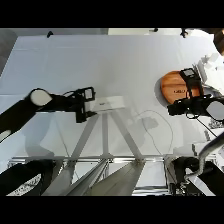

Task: Fold the box and place the chain.

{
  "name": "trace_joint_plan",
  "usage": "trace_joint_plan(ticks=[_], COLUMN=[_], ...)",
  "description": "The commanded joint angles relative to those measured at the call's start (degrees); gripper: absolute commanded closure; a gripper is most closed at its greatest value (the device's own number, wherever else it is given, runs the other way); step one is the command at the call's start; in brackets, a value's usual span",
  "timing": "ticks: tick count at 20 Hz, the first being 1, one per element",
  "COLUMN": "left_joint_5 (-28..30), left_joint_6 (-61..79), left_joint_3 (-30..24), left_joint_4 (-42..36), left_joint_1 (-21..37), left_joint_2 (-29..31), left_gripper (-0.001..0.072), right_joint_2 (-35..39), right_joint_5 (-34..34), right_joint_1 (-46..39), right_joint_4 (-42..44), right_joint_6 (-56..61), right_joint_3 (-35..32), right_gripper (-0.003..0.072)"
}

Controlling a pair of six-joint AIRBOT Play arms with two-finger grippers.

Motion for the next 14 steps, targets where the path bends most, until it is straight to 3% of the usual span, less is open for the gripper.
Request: trace_joint_plan(ticks=[1, 5, 8, 11, 14], left_joint_5=[-0.15, -13.4, -17.86, -11.82, 2.19], left_joint_6=[-34.07, -55.41, -60.02, -66.18, -67.49], left_joint_3=[0.04, 0.04, 0.04, 0.04, -0.42], left_joint_4=[28.94, 55.36, 57.88, 55.47, 37.75], left_joint_1=[0.04, 0.79, 7.34, 17.94, 29.94], left_joint_2=[12.94, 23.02, 26.14, 26.53, 26.71], left_gripper=[0.0702, 0.0704, 0.0704, 0.0703, 0.0703], right_joint_2=[0.04, 0.04, 0.04, 0.04, 0.07], right_joint_5=[-1.03, -2.93, -2.97, -2.95, -2.56], right_joint_1=[-0.11, -0.09, -0.11, -0.11, -0.09], right_joint_4=[2.36, 5.27, 6.01, 6.12, 6.58], right_joint_6=[0.17, 0.17, 0.17, 0.17, 0.17], right_joint_3=[0.02, 0.02, 0.02, 0.02, 0.04], right_gripper=[0.0678, 0.0678, 0.0678, 0.0678, 0.0677])
